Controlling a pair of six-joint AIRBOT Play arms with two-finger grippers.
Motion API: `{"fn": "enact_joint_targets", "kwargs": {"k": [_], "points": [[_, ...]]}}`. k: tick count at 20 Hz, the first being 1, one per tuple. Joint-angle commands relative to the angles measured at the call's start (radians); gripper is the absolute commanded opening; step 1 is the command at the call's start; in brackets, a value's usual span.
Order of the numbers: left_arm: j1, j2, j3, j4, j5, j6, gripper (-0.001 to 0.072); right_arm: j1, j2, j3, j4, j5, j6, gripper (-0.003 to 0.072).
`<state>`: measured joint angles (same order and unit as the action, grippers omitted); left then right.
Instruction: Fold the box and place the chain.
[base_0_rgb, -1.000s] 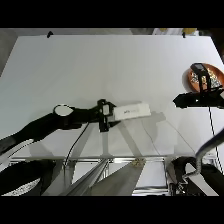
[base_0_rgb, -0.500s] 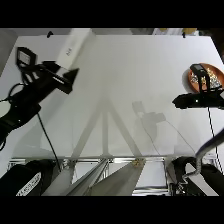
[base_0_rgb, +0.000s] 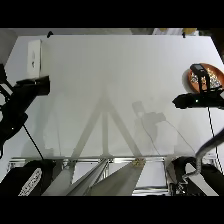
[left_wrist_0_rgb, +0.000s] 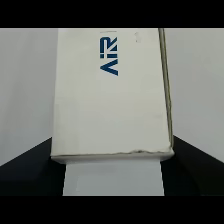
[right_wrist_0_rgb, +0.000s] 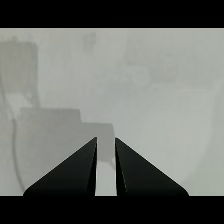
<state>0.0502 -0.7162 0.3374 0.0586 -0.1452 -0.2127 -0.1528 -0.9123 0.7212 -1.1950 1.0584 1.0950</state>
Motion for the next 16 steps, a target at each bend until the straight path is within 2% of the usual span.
{"fn": "enact_joint_targets", "kwargs": {"k": [1,3,5,6,9,11,13,16], "points": [[0.071,0.002,-0.130,0.097,-0.006,-0.094,0.0213,0.000,0.000,-0.001,0.000,-0.004,0.000,0.0117],[0.096,0.001,-0.158,0.191,-0.049,-0.192,0.0233,0.000,0.000,-0.001,0.005,-0.004,0.000,0.0117],[0.128,-0.002,-0.150,0.380,-0.126,-0.366,0.0229,0.000,0.000,-0.001,0.019,-0.004,0.000,0.0117],[0.151,-0.006,-0.135,0.523,-0.178,-0.494,0.0229,0.000,0.000,-0.001,0.028,-0.004,0.000,0.0117],[0.235,-0.024,-0.035,1.074,-0.408,-0.934,0.0230,0.000,0.000,-0.001,0.045,-0.004,0.000,0.0117],[0.269,-0.022,0.034,1.280,-0.548,-1.032,0.0232,0.000,0.000,-0.001,0.048,-0.011,0.000,0.0117],[0.288,-0.023,0.070,1.302,-0.645,-1.026,0.0232,0.000,0.000,-0.001,0.048,-0.029,0.000,0.0117],[0.286,-0.024,0.072,1.296,-0.720,-1.026,0.0254,0.000,0.000,-0.001,0.049,-0.035,0.000,0.0117]]}}
